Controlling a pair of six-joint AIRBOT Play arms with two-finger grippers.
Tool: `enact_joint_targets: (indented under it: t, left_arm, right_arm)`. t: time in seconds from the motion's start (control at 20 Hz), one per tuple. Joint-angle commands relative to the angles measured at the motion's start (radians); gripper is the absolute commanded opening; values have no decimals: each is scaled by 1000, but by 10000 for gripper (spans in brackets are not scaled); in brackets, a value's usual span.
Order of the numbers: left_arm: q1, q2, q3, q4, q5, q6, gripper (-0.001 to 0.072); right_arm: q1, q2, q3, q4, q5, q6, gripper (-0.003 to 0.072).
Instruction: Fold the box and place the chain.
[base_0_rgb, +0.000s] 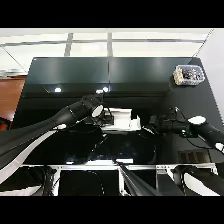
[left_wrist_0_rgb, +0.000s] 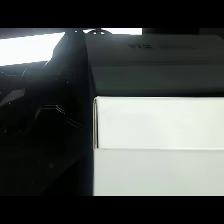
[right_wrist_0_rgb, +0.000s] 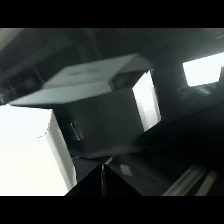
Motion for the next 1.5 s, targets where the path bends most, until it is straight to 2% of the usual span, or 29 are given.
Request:
enact_joint_targets:
  t: [0.0,0.2,0.25,0.35,0.4,0.45,0.65,0.7,0.75,0.8,0.9,0.95,1.05,1.2,1.45]
  left_arm:
    - [1,0,0,0,0,0,30]
    - [1,0,0,0,0,0,30]
    - [1,0,0,0,0,0,30]
    - [1,0,0,0,0,0,30]
    - [1,0,0,0,0,0,30]
    - [1,0,0,0,0,0,30]
    - [1,0,0,0,0,0,30]
    - [0,0,0,0,0,0,30]
    - [1,0,0,0,0,0,30]
    - [1,0,0,0,0,-1,30]
    - [1,0,0,0,0,0,30]
    - [1,0,0,0,0,-1,30]
    - [1,0,0,0,0,0,30]
    - [1,0,0,0,0,0,30]
    - [1,0,0,0,1,0,30]
  right_arm:
    - [96,-48,50,-6,-31,9,9]
    - [135,-61,145,-14,35,8,38]
    - [124,-61,158,-15,68,9,206]
    - [111,-61,173,-14,134,6,444]
    - [111,-61,173,-18,148,6,591]
    - [111,-61,173,-29,150,6,617]
    - [111,-61,173,-36,140,5,614]
    - [113,-61,173,-36,139,2,578]
    - [114,-61,173,-37,135,-4,460]
    - [122,-61,174,-36,126,-4,423]
    - [153,-61,178,-37,101,-4,411]
    - [173,-61,186,-37,93,-3,372]
    - [217,-61,220,-56,71,23,373]
    - [265,-61,286,-192,61,171,375]
    - [337,-61,351,-338,50,314,375]
